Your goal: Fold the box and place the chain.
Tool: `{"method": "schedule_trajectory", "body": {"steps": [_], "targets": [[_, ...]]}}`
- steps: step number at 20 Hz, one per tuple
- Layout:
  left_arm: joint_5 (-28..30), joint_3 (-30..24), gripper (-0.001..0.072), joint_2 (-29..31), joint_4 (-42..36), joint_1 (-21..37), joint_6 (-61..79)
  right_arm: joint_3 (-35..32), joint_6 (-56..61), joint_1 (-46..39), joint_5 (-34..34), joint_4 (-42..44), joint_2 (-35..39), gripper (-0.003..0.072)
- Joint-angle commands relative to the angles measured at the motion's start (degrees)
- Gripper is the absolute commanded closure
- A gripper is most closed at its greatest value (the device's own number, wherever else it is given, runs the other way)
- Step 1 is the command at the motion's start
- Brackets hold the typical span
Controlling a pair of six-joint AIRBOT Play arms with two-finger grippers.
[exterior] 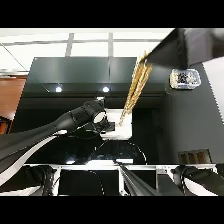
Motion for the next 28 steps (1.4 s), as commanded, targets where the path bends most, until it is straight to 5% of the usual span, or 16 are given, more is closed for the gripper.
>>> {"method": "schedule_trajectory", "body": {"steps": [1, 6, 17, 21, 28], "targets": [[0.07, 0.02, 0.0681, 0.00, 0.02, 0.02, 0.04, -7.06, 0.35, 3.48, -0.26, -4.52, -0.02, 0.0670], [0.20, 0.02, 0.0681, 0.00, 0.00, 0.02, 0.02, -19.78, 0.22, 6.58, -1.36, -10.36, 0.02, 0.0670], [0.15, 0.02, 0.0682, 0.00, 0.00, 0.02, 0.04, -42.99, 0.22, 8.04, -17.31, -5.64, 0.02, 0.0669], [0.15, 0.02, 0.0682, 0.00, 0.00, 0.02, 0.02, -46.60, 0.28, 11.30, -25.62, -6.36, 0.00, 0.0669], [-0.04, 0.02, 0.0681, 0.00, 0.00, 0.02, 0.04, -50.42, 4.52, 11.61, -28.06, -11.08, 0.00, 0.0668]]}}
